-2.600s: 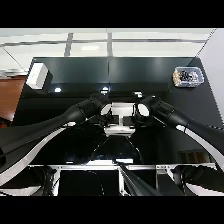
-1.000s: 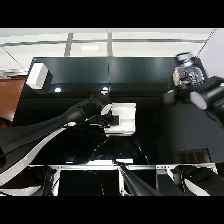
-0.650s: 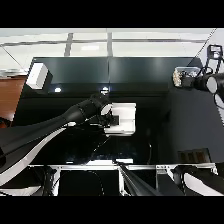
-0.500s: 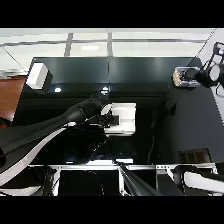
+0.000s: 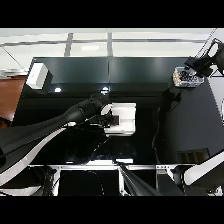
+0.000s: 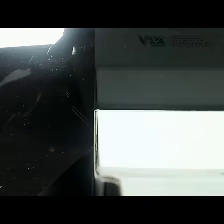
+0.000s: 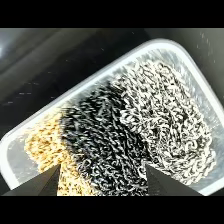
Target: Fold the box and place the chain.
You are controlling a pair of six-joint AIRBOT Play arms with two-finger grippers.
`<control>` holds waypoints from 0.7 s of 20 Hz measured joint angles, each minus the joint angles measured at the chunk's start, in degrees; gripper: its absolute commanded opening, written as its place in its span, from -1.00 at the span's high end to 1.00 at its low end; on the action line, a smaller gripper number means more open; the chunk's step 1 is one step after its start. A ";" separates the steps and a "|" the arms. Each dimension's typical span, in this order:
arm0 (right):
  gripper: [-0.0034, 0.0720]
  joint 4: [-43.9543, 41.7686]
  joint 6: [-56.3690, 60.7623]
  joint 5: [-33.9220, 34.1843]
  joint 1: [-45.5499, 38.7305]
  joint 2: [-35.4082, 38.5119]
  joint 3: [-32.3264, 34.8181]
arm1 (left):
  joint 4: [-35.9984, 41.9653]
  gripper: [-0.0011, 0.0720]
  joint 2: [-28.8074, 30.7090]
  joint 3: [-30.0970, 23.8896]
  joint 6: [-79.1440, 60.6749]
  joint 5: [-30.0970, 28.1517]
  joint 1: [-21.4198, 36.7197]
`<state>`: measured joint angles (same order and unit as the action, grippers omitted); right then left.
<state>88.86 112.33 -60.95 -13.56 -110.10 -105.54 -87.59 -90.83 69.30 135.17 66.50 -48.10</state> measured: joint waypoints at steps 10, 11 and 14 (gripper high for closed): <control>0.05 -2.12 1.33 -0.94 -0.35 -5.40 -2.54 | 0.00 0.90 0.00 0.00 0.00 -0.02 0.00; 0.13 -2.08 1.51 -0.37 -0.44 -5.62 -2.58 | 0.00 0.90 0.00 0.00 0.00 -0.02 0.00; 0.82 -1.88 1.73 0.74 -0.66 -5.97 -2.58 | 0.00 0.90 0.00 0.00 0.00 -0.02 0.00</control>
